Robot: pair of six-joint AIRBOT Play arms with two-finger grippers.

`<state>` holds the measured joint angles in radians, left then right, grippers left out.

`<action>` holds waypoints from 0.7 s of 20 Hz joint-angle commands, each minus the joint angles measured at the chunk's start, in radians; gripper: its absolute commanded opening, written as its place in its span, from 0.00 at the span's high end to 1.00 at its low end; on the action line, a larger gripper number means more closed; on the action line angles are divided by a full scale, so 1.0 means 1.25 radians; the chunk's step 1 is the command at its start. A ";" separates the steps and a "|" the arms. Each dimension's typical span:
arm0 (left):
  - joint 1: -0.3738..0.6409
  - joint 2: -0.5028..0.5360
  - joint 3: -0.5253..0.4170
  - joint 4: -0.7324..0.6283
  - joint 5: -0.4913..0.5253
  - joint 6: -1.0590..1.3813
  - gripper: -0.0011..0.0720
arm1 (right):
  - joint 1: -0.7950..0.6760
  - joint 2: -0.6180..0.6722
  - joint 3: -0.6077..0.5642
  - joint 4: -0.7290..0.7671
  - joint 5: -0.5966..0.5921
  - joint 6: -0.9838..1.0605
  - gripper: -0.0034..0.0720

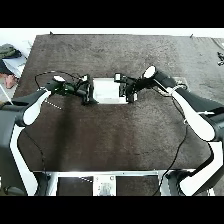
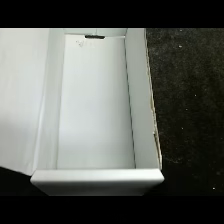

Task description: Fold the box and place the chain.

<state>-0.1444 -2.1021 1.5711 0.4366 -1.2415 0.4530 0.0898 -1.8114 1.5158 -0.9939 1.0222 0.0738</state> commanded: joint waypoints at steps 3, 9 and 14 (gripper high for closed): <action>0.000 0.000 0.000 0.000 0.001 0.000 0.43 | -0.063 0.074 0.001 -0.076 0.016 0.273 0.97; 0.000 0.000 0.000 0.000 0.001 0.000 0.43 | -0.234 0.086 -0.042 0.153 0.056 0.552 0.97; 0.000 0.000 0.000 0.000 0.000 0.000 0.43 | -0.284 0.086 -0.166 0.242 0.005 0.598 0.97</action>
<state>-0.1448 -2.1021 1.5711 0.4366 -1.2411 0.4530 -0.2295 -1.7058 1.3811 -0.7670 1.0645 0.7464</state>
